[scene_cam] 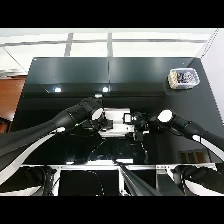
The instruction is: Fold the box and place the chain.
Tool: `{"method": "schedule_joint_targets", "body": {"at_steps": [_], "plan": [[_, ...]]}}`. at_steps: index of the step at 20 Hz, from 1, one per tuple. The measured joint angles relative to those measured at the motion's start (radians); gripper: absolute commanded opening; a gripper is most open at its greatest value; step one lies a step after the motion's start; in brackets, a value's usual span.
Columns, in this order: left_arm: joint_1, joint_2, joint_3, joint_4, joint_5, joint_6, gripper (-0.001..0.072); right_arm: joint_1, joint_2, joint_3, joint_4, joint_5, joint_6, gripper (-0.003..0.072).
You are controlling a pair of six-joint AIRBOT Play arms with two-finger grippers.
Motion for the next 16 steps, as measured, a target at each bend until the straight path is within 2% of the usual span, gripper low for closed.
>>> {"method": "schedule_joint_targets", "body": {"at_steps": [1,3,5,9,10,11,12,16], "plan": [[0.000,-0.001,0.000,-0.001,0.000,-0.005,0.0236,0.000,0.000,0.000,0.000,0.000,0.000,0.0227],[0.000,-0.003,0.000,-0.005,0.002,-0.008,0.0150,0.000,0.000,0.000,0.000,0.000,0.000,0.0227],[-0.001,-0.005,0.000,-0.010,0.011,-0.013,0.0022,0.000,0.000,0.000,0.000,0.000,0.001,0.0227],[-0.001,-0.007,0.000,-0.023,0.015,-0.017,0.0023,0.000,0.000,0.000,0.001,0.000,0.002,0.0227],[-0.001,-0.007,0.000,-0.024,0.016,-0.016,0.0065,0.000,0.000,0.000,0.001,0.000,0.002,0.0227],[-0.001,-0.007,0.000,-0.025,0.017,-0.015,0.0253,0.000,0.000,0.000,0.001,0.000,0.002,0.0226],[-0.001,-0.007,0.000,-0.029,0.034,-0.013,0.0356,0.000,0.000,0.000,0.000,0.000,-0.001,0.0227],[-0.001,-0.007,0.000,-0.034,0.032,-0.013,0.0356,0.000,0.000,0.000,0.000,0.000,-0.001,0.0227]]}}
